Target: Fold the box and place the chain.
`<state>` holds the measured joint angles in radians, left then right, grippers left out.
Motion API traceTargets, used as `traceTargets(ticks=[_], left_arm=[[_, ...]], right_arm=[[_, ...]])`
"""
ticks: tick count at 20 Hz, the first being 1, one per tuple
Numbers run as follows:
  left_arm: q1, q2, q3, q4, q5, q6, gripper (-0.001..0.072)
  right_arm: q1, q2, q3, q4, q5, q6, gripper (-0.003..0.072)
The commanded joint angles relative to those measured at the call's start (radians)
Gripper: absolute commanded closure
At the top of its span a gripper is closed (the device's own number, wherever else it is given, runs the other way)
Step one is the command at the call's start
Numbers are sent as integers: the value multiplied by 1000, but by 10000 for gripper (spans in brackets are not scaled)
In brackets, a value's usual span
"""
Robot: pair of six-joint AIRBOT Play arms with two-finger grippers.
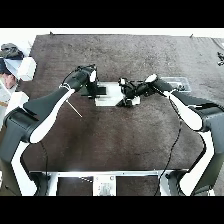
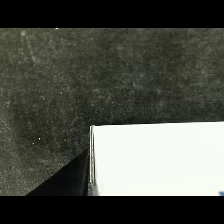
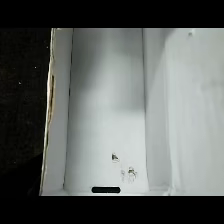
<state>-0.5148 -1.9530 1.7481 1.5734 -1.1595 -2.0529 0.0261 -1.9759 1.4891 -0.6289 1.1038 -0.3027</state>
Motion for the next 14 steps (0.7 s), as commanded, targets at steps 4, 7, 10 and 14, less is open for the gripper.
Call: traceTargets(ticks=[4,7,10,14], left_arm=[[-3,-1,1,26,-5,-15,698],[-3,-1,2,25,-5,-14,684],[-3,0,5,-10,-12,56,315],[-3,3,60,-17,-100,228,211]], right_arm=[[0,1,0,-3,3,0,364],[0,1,0,-3,3,0,363],[0,1,0,-3,3,0,363],[0,1,0,-3,3,0,364]])
